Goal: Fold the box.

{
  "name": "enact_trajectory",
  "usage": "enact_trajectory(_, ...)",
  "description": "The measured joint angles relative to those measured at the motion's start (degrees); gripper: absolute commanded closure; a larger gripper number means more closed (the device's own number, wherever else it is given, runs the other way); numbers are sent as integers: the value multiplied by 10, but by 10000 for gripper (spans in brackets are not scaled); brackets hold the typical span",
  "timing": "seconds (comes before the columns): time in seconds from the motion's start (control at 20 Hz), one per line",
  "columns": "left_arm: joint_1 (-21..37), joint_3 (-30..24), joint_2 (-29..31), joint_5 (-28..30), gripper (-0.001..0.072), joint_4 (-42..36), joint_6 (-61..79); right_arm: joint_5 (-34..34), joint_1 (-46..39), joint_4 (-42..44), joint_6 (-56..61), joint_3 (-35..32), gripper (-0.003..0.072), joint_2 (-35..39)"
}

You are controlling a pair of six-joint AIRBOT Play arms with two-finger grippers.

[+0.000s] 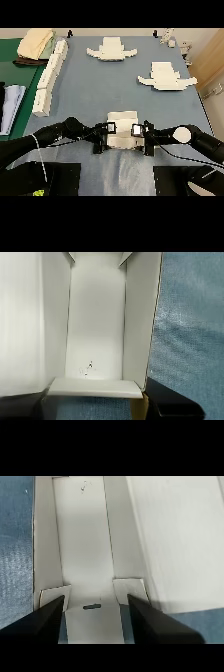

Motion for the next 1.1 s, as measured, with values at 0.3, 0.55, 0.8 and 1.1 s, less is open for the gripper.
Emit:
enact_trajectory(0.3, 0, 0, 0, 0, 263, 0, 0, 47, 0, -118, 249, 28, 685, 23)
enact_trajectory(0.55, 0, 0, 0, 0, 263, 0, 0, 181, -37, -382, 703, 77, 685, 53)
enact_trajectory(0.8, 0, 0, 0, 0, 263, 0, 0, 253, -146, -375, 891, 64, 685, 22)
enact_trajectory(1.1, 0, 0, 0, 0, 263, 0, 0, 191, -171, -143, 817, 41, 685, -24)
